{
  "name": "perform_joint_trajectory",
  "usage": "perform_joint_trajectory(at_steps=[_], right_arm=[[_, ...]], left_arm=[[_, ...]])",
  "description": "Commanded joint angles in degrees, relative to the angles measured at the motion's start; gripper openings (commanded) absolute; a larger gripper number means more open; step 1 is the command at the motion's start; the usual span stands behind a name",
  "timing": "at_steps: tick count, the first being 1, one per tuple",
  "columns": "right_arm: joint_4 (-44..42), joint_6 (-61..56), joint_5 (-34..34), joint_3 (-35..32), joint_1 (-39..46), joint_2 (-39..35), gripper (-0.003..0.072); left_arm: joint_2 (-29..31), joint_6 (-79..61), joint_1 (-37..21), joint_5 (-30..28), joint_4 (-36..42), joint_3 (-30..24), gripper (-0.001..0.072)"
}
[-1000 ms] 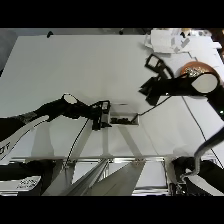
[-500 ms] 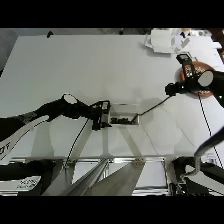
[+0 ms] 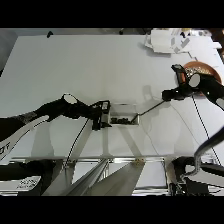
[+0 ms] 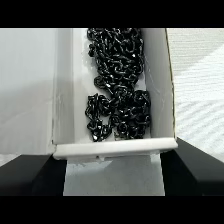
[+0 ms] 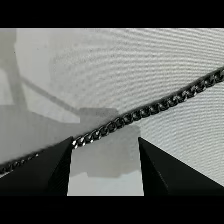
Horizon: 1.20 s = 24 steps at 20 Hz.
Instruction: Fold the box and place the chain.
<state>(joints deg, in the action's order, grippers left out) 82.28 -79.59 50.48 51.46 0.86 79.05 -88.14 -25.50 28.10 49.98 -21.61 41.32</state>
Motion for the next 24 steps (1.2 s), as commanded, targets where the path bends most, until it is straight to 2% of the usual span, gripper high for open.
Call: perform_joint_trajectory(at_steps=[1,4,10,12,13,16,19,24], right_arm=[[0.2,-0.6,-1.5,0.0,0.0,1.0,0.0397],[0.4,-1.6,-1.5,0.0,0.0,2.5,0.0378],[0.4,-1.6,-1.6,0.0,0.0,3.9,0.0102],[0.4,-1.6,-1.6,0.0,0.0,3.9,0.0075],[0.4,-1.4,-1.6,0.0,0.0,3.9,0.0016],[0.4,-0.5,0.0,0.0,0.0,2.6,0.0017],[0.0,0.6,3.5,0.0,0.0,-3.1,0.0017],[-13.6,6.9,13.9,0.0,-1.1,-16.7,0.0017]], left_arm=[[0.0,0.0,0.0,0.0,0.0,0.0,0.0136],[0.0,0.0,0.0,0.0,0.0,0.0,0.0136],[0.0,0.0,0.0,0.0,0.0,0.0,0.0136],[0.0,0.0,0.0,0.0,0.0,0.0,0.0136],[0.0,0.0,0.0,0.0,0.0,0.0,0.0136],[0.0,0.0,0.0,0.0,0.0,0.0,0.0136],[0.0,0.0,0.0,0.0,0.0,0.0,0.0136],[0.0,0.0,0.0,0.0,0.0,0.0,0.0136]])
